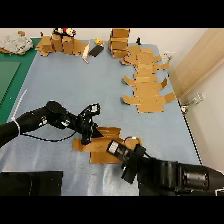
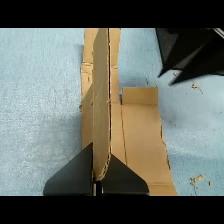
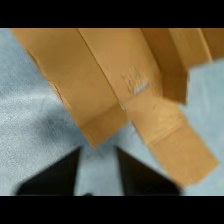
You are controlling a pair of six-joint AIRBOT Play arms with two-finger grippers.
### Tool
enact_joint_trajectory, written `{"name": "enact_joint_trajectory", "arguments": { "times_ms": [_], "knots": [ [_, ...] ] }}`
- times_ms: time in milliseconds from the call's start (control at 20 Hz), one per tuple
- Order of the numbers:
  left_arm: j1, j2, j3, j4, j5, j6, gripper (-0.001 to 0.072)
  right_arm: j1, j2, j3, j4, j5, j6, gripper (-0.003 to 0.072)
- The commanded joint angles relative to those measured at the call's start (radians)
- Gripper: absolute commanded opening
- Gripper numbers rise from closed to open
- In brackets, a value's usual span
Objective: Fold the box.
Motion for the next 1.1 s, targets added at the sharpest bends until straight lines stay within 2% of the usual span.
{"name": "enact_joint_trajectory", "arguments": {
  "times_ms": [0,400,800,1050],
  "knots": [
    [0.001,0.000,0.001,0.000,0.000,0.000,0.0011,0.103,-0.012,-0.012,-0.163,0.113,-0.013,0.0461],
    [0.000,0.000,0.001,0.000,-0.001,0.000,0.0011,0.104,-0.212,-0.010,-0.151,0.165,-0.021,0.0461],
    [0.000,0.000,0.001,0.000,0.000,0.000,0.0011,0.103,-0.260,-0.009,-0.219,0.172,-0.011,0.0461],
    [0.000,0.000,0.001,0.000,-0.001,0.000,0.0011,0.103,-0.261,0.003,-0.341,0.158,0.116,0.0461]
  ]
}}
